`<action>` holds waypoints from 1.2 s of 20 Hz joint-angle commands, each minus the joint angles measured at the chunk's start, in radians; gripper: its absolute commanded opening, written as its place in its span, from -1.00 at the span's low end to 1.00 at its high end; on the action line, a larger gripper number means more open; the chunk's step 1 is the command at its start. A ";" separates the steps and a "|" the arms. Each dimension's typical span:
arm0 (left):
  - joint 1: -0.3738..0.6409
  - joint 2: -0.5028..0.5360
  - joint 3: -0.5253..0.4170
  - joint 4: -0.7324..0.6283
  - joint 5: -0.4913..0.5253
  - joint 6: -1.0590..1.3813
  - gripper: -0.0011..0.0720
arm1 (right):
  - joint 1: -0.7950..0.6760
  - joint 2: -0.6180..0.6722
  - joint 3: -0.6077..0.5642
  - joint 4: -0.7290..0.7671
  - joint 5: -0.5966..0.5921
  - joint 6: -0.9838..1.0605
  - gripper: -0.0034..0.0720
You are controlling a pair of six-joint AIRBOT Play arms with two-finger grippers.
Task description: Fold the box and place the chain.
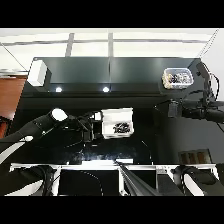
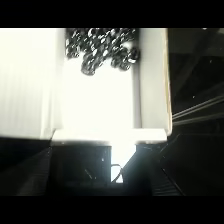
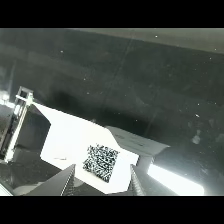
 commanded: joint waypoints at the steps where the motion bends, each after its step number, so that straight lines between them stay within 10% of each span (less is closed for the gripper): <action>1: -0.017 -0.017 0.002 -0.056 0.020 0.007 0.98 | 0.000 0.001 0.000 -0.004 -0.005 -0.001 0.20; 24: -0.039 0.020 0.010 -0.077 -0.013 0.027 0.97 | 0.000 0.001 0.000 -0.004 -0.005 -0.001 0.20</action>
